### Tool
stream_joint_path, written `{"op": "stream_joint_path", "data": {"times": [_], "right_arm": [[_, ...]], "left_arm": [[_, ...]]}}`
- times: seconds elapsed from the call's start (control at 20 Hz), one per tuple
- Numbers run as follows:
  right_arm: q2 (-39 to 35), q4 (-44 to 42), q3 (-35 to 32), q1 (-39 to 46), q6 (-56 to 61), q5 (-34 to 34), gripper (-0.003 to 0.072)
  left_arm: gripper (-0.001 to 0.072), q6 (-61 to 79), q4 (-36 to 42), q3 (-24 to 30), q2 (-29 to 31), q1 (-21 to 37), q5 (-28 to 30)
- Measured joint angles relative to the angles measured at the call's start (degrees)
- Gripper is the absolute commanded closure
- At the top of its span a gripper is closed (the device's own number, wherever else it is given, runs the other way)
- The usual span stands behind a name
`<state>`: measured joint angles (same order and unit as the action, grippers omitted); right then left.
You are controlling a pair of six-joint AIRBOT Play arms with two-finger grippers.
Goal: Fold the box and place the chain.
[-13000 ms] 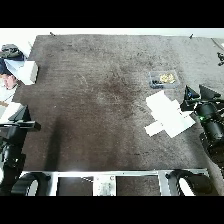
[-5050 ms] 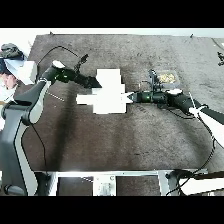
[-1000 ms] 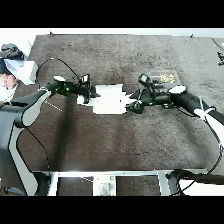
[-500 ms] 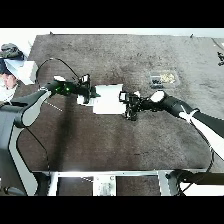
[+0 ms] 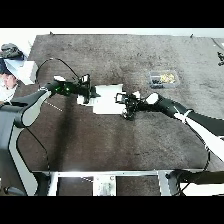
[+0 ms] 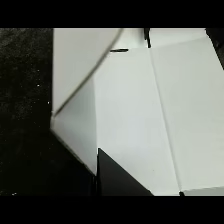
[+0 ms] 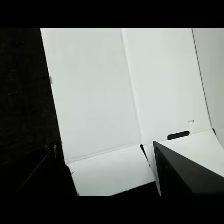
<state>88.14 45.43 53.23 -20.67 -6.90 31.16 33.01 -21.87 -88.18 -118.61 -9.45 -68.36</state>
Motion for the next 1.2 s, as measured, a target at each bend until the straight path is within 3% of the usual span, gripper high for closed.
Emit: {"op": "stream_joint_path", "data": {"times": [0.6,1.2], "right_arm": [[-3.0,-0.6,2.8,2.2,3.3,-2.6,-0.0018],[2.1,-2.2,11.5,6.3,-1.9,7.4,-0.0018]], "left_arm": [[0.0697,0.0,0.0,0.0,0.0,0.0,0.1],[0.0697,0.0,0.0,0.0,0.0,0.0,0.0]]}}
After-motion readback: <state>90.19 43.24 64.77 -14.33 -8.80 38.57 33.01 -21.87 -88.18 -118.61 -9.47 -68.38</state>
